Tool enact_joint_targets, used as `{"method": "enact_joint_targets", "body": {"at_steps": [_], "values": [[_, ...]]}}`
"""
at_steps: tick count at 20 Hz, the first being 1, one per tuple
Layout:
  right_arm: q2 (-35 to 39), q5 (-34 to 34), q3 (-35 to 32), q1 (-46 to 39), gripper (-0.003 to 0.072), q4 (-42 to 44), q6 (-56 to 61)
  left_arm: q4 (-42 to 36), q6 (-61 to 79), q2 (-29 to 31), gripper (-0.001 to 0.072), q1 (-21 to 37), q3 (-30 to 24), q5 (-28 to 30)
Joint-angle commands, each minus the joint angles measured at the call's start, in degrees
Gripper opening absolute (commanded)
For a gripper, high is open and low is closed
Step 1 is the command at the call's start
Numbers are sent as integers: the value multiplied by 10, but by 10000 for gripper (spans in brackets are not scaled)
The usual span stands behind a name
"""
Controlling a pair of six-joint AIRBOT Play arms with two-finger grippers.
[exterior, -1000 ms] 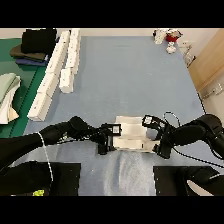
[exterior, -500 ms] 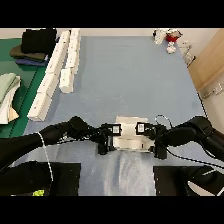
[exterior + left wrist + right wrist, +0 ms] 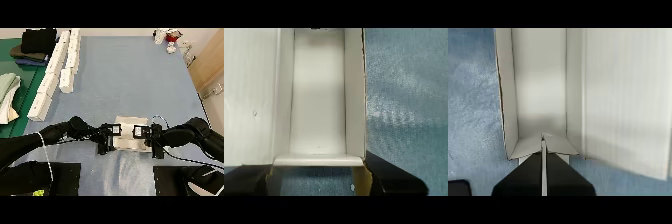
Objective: Fold the box.
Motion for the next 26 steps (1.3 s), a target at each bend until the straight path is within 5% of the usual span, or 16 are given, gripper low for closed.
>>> {"method": "enact_joint_targets", "body": {"at_steps": [1, 6, 10, 11, 13, 14, 21, 22, 23, 26], "values": [[-3, 28, 0, 1, 38, 37, -15, 0, 0, 0, 498, 0, 0, 0], [-15, 28, 0, 1, 41, 40, -15, 0, 0, 0, 498, 0, 0, 0], [-20, 28, 0, 1, 185, 40, -15, 0, 0, 0, 498, 0, 0, 0], [-20, 28, 0, 1, 255, 40, -15, 0, 0, 0, 498, 0, 0, 0], [-20, 31, 0, 1, 548, 40, -15, 0, 0, 0, 498, 0, 0, 0], [-20, 31, 0, 1, 600, 41, -15, 0, 0, 0, 498, 0, 0, 0], [-20, 21, 0, 1, 579, 39, -12, 0, 0, 0, 498, 0, 0, 0], [-20, 10, 0, 1, 529, 31, 7, 0, 0, 0, 498, 0, 0, 0], [-20, -7, 0, 0, 368, 16, 41, 0, 0, 0, 498, 0, 0, 0], [-14, -56, 2, 0, 56, -63, 191, 0, 0, 0, 498, 0, 0, 0]]}}
